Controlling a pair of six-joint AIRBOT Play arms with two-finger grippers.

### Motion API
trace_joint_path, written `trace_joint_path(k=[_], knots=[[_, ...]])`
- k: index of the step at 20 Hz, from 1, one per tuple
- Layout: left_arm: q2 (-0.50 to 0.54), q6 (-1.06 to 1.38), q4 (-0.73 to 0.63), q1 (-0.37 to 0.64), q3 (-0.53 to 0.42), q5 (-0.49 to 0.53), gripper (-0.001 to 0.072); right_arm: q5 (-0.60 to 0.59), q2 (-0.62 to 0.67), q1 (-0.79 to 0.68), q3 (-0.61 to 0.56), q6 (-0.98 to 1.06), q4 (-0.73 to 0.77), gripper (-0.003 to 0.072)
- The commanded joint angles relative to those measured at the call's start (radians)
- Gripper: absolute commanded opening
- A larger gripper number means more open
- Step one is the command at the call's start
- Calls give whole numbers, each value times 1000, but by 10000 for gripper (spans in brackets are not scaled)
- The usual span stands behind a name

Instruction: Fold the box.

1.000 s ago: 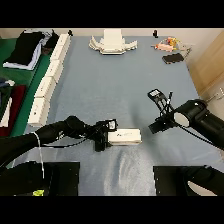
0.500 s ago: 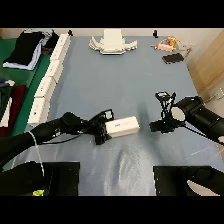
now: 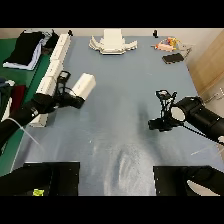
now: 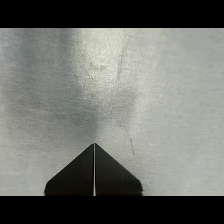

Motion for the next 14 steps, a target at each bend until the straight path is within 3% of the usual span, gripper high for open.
trace_joint_path(k=[1,7,14], knots=[[-136,-155,133,142,150,-25,365,-42,-1,-1,1,4,1,8],[-383,-327,258,203,402,-37,365,-52,-1,-1,1,11,1,8],[-532,-442,359,215,539,-69,365,-53,-1,-1,1,10,0,8]])
